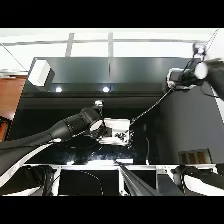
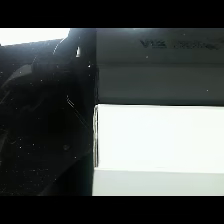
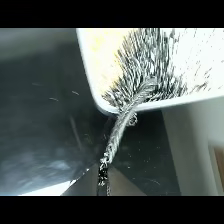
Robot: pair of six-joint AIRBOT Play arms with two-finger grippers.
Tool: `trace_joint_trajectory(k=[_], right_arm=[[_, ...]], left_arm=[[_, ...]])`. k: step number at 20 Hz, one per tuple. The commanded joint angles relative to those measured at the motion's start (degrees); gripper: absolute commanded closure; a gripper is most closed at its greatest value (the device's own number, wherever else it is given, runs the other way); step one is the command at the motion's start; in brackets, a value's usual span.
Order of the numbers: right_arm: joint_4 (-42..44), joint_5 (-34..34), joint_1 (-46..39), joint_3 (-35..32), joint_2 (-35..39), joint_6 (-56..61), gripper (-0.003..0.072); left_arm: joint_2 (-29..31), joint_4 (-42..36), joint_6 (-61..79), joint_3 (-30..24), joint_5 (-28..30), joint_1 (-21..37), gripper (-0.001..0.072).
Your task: Fold the box and place the chain.
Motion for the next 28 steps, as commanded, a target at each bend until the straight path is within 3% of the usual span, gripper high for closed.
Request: trace_joint_trajectory(k=[1, 5, 9, 16, 21, 28], right_arm=[[7.7, 4.5, 0.0, 1.9, 14.0, -10.1, 0.0672], [9.7, 12.6, 1.7, 10.4, 24.5, -14.8, 0.0672], [16.7, 20.3, 6.2, 20.2, 26.9, -19.1, 0.0672], [24.7, 19.1, 12.0, 32.2, 26.9, -20.3, 0.0672], [33.7, 23.0, 12.0, 32.7, 26.1, -21.8, 0.0672], [47.6, 28.7, 12.0, 27.3, 23.4, -24.2, 0.0672]], left_arm=[[0.0, 0.0, 0.0, 0.0, 0.0, 0.0, 0.0677], [0.0, 0.0, 0.0, 0.0, -0.1, 0.0, 0.0677], [0.0, 0.0, 0.0, 0.0, -0.1, 0.0, 0.0677], [0.0, 0.0, 0.0, 0.0, -0.1, 0.0, 0.0677], [0.0, 0.0, 0.0, 0.0, -0.1, 0.0, 0.0677], [0.0, 0.0, 0.0, 0.0, -0.1, 0.0, 0.0677]])
